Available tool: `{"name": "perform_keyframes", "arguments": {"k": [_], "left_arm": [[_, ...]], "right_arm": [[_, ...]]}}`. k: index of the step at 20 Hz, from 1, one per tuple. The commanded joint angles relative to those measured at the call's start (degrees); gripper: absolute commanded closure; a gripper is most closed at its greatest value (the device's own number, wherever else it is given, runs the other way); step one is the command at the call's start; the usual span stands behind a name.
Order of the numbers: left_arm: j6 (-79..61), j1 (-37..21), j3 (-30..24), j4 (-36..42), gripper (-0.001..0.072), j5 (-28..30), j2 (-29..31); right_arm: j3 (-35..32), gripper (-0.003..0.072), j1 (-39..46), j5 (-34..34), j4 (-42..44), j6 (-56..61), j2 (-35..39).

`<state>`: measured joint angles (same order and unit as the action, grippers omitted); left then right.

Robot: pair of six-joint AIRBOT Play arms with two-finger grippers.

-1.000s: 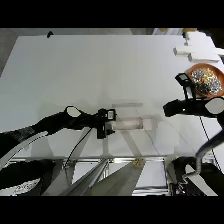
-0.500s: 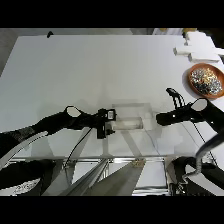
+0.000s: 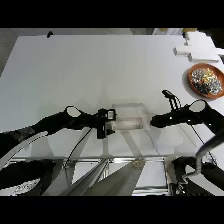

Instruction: Fold the box and place the chain.

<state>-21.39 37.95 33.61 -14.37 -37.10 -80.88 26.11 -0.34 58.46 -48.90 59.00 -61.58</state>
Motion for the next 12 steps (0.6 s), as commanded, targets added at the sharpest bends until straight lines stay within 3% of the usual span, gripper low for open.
{"name": "perform_keyframes", "arguments": {"k": [1, 3, 8, 12], "left_arm": [[0.0, 0.0, 0.0, 0.0, 0.0542, 0.0, 0.0], [0.0, 0.0, 0.0, 0.0, 0.0542, 0.0, 0.0], [0.0, 0.0, 0.0, 0.0, 0.0542, 0.0, 0.0], [0.0, 0.0, 0.0, 0.0, 0.0542, 0.0, 0.0]], "right_arm": [[0.0, 0.0647, -0.1, 1.3, 1.7, -0.8, 4.5], [0.0, 0.0456, -0.1, 2.6, 3.3, -0.9, 5.9], [0.0, 0.0355, -3.2, 3.0, 7.0, -2.5, 5.9], [0.0, 0.0316, -6.3, 0.0, 5.8, -2.3, 5.9]]}}
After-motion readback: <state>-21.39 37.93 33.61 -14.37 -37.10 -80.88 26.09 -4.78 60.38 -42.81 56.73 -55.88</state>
